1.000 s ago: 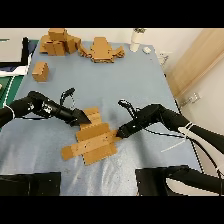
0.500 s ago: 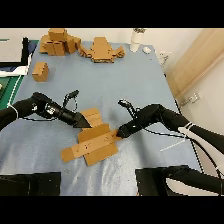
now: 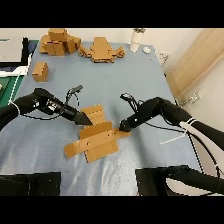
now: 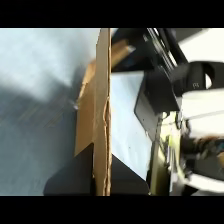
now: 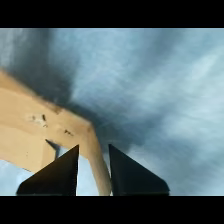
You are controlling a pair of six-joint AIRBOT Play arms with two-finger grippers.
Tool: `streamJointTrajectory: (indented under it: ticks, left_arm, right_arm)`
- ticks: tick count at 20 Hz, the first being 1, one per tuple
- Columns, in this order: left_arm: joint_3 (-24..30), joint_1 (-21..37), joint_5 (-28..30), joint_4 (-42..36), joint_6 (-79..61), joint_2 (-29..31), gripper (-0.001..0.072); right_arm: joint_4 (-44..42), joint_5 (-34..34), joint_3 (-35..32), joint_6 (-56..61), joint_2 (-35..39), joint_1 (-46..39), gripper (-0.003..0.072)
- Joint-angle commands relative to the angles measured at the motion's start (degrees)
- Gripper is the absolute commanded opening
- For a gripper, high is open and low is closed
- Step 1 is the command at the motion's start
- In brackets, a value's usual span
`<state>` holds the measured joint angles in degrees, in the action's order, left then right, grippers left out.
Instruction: Fold the box.
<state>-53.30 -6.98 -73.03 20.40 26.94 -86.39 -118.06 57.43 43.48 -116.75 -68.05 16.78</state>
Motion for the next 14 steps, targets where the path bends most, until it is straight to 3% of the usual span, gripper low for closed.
streamJointTrajectory:
  ticks: [1,5,7,8,10,12,14]
  left_arm:
    - [-2.38,-2.75,-0.72,-0.04,-6.45,-0.04,0.0013]
    - [-2.43,-6.01,2.95,-0.48,-14.34,-0.04,0.0013]
    - [-2.47,-7.39,4.74,-0.85,-18.58,-0.04,0.0013]
    - [-2.47,-7.98,6.25,-0.59,-20.13,-0.07,0.0013]
    - [-2.47,-8.39,8.39,0.61,-21.05,-0.42,0.0013]
    - [-2.49,-8.44,8.24,2.05,-22.12,-1.09,0.0013]
    - [-2.49,-9.53,8.79,4.59,-22.71,-1.22,0.0013]
  right_arm:
    - [10.19,2.16,7.48,9.49,0.04,-0.04,0.0310]
    - [12.39,1.97,13.25,15.87,0.02,-0.02,0.0294]
    - [12.39,2.19,13.27,19.30,-0.11,-0.02,0.0122]
    - [12.20,2.08,13.22,20.41,-0.20,0.00,0.0085]
    - [10.95,1.92,13.22,20.96,-0.20,0.07,0.0083]
    - [9.75,1.46,13.22,20.96,-0.20,0.13,0.0004]
    - [8.52,-0.07,13.22,21.00,-0.20,0.46,0.0004]
